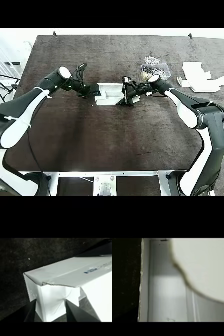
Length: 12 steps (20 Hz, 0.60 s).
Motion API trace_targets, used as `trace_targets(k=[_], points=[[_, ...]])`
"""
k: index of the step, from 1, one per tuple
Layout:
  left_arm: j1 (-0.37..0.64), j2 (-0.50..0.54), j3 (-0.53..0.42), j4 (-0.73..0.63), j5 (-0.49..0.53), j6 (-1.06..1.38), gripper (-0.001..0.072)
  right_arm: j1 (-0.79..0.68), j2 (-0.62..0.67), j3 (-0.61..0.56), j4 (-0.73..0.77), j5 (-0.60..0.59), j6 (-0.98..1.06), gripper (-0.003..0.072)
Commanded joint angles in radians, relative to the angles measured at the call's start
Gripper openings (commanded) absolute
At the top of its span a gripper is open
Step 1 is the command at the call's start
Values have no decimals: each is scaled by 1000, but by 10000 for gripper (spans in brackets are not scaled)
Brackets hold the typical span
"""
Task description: Fold the box and place the chain.
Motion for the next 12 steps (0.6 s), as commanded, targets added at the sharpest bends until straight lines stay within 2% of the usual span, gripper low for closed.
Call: trace_targets(k=[1,7,12], points=[[-25,-1,19,73,28,-108,419,1,0,0,0,0,0,509],[-55,-15,28,104,60,-197,420,1,0,0,0,0,0,509],[-84,-68,117,226,-19,-303,419,1,0,0,0,0,0,509]])
